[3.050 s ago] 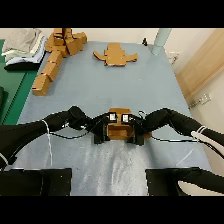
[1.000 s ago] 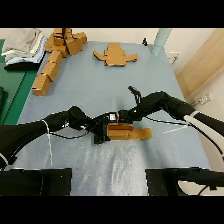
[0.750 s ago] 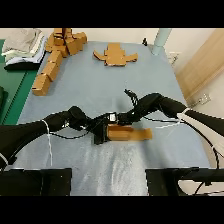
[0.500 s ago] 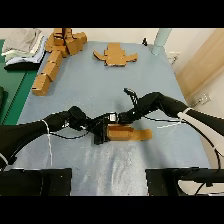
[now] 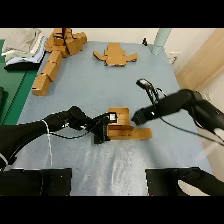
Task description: Fold the box.
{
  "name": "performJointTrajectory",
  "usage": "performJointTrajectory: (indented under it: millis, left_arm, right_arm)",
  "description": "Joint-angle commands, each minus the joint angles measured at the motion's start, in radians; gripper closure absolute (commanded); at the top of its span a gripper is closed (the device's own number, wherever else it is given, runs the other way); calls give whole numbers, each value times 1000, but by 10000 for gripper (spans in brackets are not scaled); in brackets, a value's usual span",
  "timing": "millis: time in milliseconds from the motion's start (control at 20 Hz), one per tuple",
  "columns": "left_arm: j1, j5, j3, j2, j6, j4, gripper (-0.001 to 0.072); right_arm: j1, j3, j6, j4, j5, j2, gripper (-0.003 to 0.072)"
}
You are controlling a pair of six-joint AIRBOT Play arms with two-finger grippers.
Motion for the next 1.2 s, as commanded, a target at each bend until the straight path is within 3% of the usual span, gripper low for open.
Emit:
performJointTrajectory:
  millis: [0, 50, 100, 150, 450, 800, 850, 900, 1000, 1050, 1150]
  left_arm:
    - [1, -1, 0, 0, 0, 1, 231]
    - [0, -1, 0, 0, 0, 1, 231]
    - [1, -1, 0, 0, 0, 1, 231]
    - [1, -1, 0, 0, 0, 1, 231]
    - [1, -1, 0, 0, 0, 1, 231]
    - [1, -1, 0, 0, 0, 1, 231]
    - [1, -1, 0, 0, 0, 1, 231]
    - [1, -1, 0, 0, 0, 1, 231]
    - [1, -1, 0, 0, 0, 1, 231]
    - [1, -1, 0, 0, 0, 1, 231]
    - [1, -1, 0, 0, 0, 1, 231]
  right_arm:
    - [27, -156, -216, -62, -120, 205, 609]
    - [29, -205, -287, -88, -103, 241, 322]
    - [29, -248, -375, -121, -73, 263, 125]
    - [29, -277, -439, -154, -35, 267, 94]
    - [38, -320, -723, -148, 272, 154, 94]
    - [97, -320, -851, -67, 431, 18, 103]
    - [102, -320, -885, -40, 436, 18, 145]
    - [107, -320, -906, -31, 439, 18, 237]
    - [119, -320, -923, -27, 443, 18, 285]
    - [126, -319, -923, -13, 440, 18, 370]
    - [134, -319, -940, 26, 438, 18, 403]
